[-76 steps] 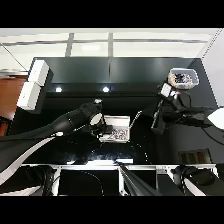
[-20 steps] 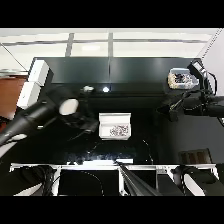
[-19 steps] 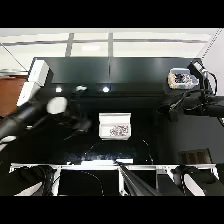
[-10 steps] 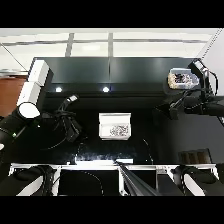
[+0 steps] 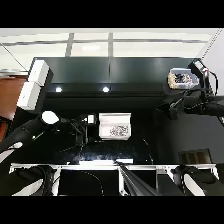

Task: Fold the box and place the chain.

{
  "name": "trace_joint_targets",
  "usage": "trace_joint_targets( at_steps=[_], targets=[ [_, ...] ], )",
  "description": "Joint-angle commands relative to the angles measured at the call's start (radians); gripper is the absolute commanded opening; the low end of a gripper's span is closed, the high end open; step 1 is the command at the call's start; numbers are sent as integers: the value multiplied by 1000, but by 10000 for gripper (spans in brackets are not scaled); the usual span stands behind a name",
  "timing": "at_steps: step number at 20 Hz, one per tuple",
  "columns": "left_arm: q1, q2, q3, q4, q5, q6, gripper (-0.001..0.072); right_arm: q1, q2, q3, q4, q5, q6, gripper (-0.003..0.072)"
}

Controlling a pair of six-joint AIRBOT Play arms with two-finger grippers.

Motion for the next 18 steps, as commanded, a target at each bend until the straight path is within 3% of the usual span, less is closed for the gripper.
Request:
trace_joint_targets(
  at_steps=[1,18],
  targets=[
    [-20,-47,-2,-64,52,66,714,1,0,0,0,-1,0,606],
    [-21,-102,40,-142,36,96,708,1,0,0,0,0,0,606]
  ],
)
